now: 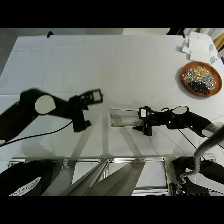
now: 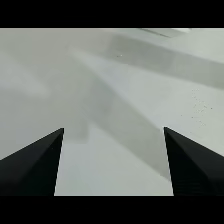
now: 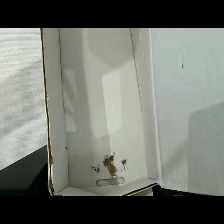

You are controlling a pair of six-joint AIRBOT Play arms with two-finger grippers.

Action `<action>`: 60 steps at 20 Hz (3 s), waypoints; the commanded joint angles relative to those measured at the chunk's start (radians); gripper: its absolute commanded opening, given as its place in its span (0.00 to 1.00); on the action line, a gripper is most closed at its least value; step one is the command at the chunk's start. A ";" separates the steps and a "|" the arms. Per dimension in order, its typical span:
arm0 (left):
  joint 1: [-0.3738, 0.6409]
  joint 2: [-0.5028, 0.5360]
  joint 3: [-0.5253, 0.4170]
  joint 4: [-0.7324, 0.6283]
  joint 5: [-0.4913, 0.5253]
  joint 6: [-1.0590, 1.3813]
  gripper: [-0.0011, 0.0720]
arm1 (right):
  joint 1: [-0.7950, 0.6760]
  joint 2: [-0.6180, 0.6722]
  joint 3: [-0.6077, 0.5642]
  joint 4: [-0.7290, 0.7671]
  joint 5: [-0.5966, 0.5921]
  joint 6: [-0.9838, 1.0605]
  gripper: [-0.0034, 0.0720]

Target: Fold the box and place the chain.

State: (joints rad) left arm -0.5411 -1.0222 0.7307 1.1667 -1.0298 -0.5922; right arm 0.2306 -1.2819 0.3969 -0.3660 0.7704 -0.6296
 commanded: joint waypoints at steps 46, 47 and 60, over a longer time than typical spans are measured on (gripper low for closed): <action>0.055 -0.408 -0.164 -0.884 0.251 1.164 0.97 | 0.000 0.000 0.000 0.000 0.000 0.000 0.59; 0.059 -0.408 -0.164 -0.858 0.249 1.165 0.97 | 0.000 0.000 0.000 0.000 0.000 0.000 0.59; 0.059 -0.409 -0.124 -0.976 0.253 1.326 0.98 | 0.000 0.000 0.000 0.000 0.000 0.000 0.59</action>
State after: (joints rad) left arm -0.4812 -1.4307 0.5930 0.2035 -0.7719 0.7094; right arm 0.2314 -1.2819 0.3969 -0.3664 0.7700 -0.6292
